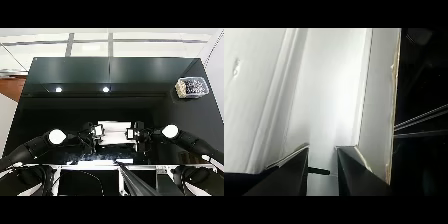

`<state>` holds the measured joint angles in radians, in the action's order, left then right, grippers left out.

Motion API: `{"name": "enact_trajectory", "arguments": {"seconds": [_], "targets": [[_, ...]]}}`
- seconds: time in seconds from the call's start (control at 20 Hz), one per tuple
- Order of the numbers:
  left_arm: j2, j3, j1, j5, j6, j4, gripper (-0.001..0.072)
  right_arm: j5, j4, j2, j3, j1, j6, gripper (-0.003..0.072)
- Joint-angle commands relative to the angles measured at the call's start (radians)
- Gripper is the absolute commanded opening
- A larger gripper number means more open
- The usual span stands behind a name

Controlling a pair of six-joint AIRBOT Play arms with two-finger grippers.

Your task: Fold the box and place the chain.

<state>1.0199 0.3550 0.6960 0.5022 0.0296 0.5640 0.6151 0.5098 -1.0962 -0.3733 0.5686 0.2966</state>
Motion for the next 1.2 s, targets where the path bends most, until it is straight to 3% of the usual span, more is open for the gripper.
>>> {"name": "enact_trajectory", "arguments": {"seconds": [0.0,0.15,0.2,0.3,0.4,0.45,0.5,0.65,0.75,0.9,1.15], "targets": [[0.004,0.001,0.01,-0.016,-0.001,0.003,0.024,0.001,-0.001,-0.001,0.0,0.001,-0.001,0.0456],[0.005,0.001,0.01,-0.049,0.0,0.003,0.0247,0.001,-0.001,-0.001,0.0,0.001,-0.001,0.0456],[0.005,0.001,0.01,-0.053,0.0,0.003,0.0296,0.001,-0.001,-0.001,0.0,0.001,-0.001,0.0456],[0.005,0.001,0.01,-0.052,0.0,0.003,0.0306,0.001,-0.001,-0.001,0.0,0.001,-0.001,0.0455],[0.005,0.001,0.01,-0.049,0.0,0.003,0.0474,0.001,-0.001,-0.001,0.0,0.001,-0.001,0.0456],[0.005,0.001,0.01,-0.045,0.0,0.004,0.0409,0.001,-0.001,-0.001,0.0,0.001,-0.001,0.0456],[0.005,0.001,0.01,-0.045,0.0,0.003,0.0299,0.001,-0.001,-0.001,0.0,0.001,-0.001,0.0455],[0.005,0.001,0.01,-0.045,0.0,0.003,0.0258,0.001,-0.001,-0.001,0.0,0.001,-0.001,0.0456],[-0.01,0.005,0.002,-0.045,0.008,0.016,0.005,0.001,-0.001,-0.001,0.0,0.001,-0.001,0.0456],[-0.103,0.006,-0.076,-0.019,0.172,0.096,0.003,0.001,-0.001,-0.001,0.0,0.001,-0.001,0.0456],[-0.326,0.006,-0.416,0.283,0.658,0.383,0.0029,0.001,-0.001,-0.001,0.0,0.001,-0.001,0.0456]]}}
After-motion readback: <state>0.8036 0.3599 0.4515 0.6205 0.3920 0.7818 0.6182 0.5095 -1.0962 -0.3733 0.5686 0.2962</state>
